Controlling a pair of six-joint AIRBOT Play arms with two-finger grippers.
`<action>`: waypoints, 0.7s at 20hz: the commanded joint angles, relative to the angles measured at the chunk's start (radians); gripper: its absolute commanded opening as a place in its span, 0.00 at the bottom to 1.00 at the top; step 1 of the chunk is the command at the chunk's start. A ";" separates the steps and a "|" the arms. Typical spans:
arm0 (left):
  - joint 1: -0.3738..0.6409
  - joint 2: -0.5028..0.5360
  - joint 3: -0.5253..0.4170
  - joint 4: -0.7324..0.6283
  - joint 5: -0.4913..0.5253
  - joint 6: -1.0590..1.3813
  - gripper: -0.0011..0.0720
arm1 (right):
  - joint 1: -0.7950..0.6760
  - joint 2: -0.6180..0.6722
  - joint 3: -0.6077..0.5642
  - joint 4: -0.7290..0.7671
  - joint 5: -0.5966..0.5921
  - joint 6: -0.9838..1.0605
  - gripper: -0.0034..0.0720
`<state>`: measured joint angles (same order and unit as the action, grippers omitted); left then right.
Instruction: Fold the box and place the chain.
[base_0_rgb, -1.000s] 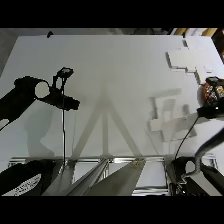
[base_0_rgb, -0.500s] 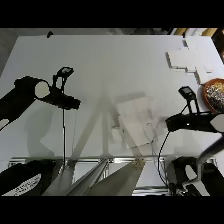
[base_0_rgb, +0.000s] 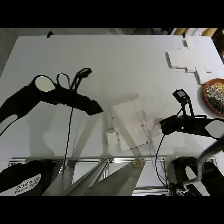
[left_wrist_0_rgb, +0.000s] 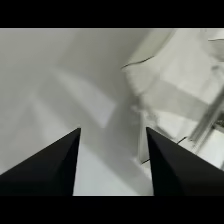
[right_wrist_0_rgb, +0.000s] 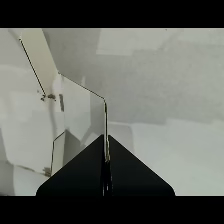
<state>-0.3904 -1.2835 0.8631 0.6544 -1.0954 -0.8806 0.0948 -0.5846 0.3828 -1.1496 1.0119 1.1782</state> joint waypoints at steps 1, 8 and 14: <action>-0.043 -0.106 0.000 -0.190 -0.027 0.211 0.72 | 0.004 0.002 -0.001 0.002 -0.004 0.002 0.07; -0.081 -0.272 0.000 -0.282 0.000 0.300 0.72 | 0.004 0.002 -0.001 0.003 -0.006 0.002 0.07; -0.138 -0.330 0.000 -0.439 0.018 0.472 0.68 | 0.004 0.002 -0.001 0.003 -0.008 -0.001 0.07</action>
<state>-0.5011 -1.5860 0.8631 0.2775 -1.0882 -0.4931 0.0975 -0.5838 0.3824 -1.1473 1.0050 1.1797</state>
